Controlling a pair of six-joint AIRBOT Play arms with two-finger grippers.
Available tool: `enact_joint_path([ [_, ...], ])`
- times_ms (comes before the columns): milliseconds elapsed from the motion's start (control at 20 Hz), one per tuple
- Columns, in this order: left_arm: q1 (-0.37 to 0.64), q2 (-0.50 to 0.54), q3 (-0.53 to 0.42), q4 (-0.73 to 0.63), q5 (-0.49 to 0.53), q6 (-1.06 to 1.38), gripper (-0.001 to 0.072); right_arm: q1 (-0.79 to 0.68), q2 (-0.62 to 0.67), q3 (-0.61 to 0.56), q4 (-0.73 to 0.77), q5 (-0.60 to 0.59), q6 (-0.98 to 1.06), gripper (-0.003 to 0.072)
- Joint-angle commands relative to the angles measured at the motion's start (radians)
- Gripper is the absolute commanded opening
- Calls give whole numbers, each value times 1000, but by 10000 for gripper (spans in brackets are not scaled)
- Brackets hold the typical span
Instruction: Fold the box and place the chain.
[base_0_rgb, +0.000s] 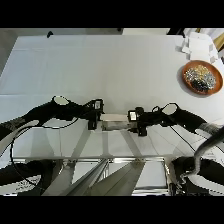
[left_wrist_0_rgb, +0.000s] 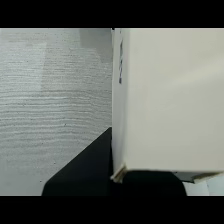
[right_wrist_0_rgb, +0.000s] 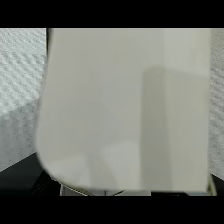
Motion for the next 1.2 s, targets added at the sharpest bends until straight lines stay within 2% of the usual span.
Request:
enact_joint_path([
  [0, 0, 0, 0, 0, 8, 1, 13, 0, 0, 0, 0, 0, 0, 292],
  [50, 0, 0, 0, 0, 8, 1, 102, 0, 0, 0, 0, 0, 0, 292],
  [150, 1, 2, 0, 0, 14, -1, 547, 0, 0, 0, 0, 0, 0, 292],
  [200, 4, 3, 0, 0, 20, -4, 664, 0, 0, 0, 0, 0, 0, 292],
  [250, 8, 5, 0, 0, 17, -16, 696, 0, 0, 0, 0, 0, 0, 292],
  [650, 9, 111, 0, 30, 23, -44, 696, 0, 0, 0, 0, 0, 0, 292],
  [850, 9, 199, 0, 235, 100, -249, 696, 0, 0, 0, 0, 0, 0, 292],
  [1000, 9, 278, 0, 396, 84, -416, 696, 0, 0, 0, 0, 0, 0, 292],
  [1150, 9, 364, 0, 466, 30, -527, 695, 0, 0, 0, 0, 0, 0, 292],
])
